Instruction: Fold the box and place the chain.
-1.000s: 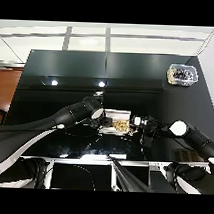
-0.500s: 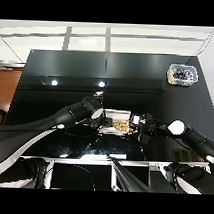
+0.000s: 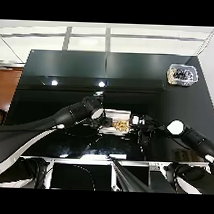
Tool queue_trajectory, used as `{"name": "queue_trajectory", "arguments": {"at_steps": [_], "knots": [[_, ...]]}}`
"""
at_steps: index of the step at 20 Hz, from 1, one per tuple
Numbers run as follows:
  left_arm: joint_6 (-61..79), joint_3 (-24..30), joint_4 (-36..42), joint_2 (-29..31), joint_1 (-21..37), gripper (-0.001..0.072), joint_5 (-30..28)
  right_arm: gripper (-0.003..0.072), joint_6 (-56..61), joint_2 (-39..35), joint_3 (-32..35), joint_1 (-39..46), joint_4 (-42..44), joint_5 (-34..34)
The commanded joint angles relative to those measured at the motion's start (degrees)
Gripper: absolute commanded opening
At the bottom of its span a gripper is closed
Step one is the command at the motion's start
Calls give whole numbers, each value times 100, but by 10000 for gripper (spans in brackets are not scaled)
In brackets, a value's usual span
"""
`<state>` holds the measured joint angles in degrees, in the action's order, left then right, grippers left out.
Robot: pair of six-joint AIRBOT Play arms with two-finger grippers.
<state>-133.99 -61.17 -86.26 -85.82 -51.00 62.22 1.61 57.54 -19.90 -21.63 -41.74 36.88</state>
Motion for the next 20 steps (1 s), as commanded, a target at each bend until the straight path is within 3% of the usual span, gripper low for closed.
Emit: {"name": "queue_trajectory", "arguments": {"at_steps": [1,7,11,15,20], "knots": [[0,-2,0,0,2,31,0,13,188,0,4,-2,-7,37],[2,-2,0,0,2,31,0,13,734,-61,-4,0,-24,39],[2,-2,0,0,2,31,0,12,1394,-623,-28,59,-48,155],[0,-2,0,0,2,31,0,12,1856,-1241,-363,361,-96,835],[2,-2,0,0,2,31,-2,12,2470,-1593,-1298,717,-92,1735]]}}
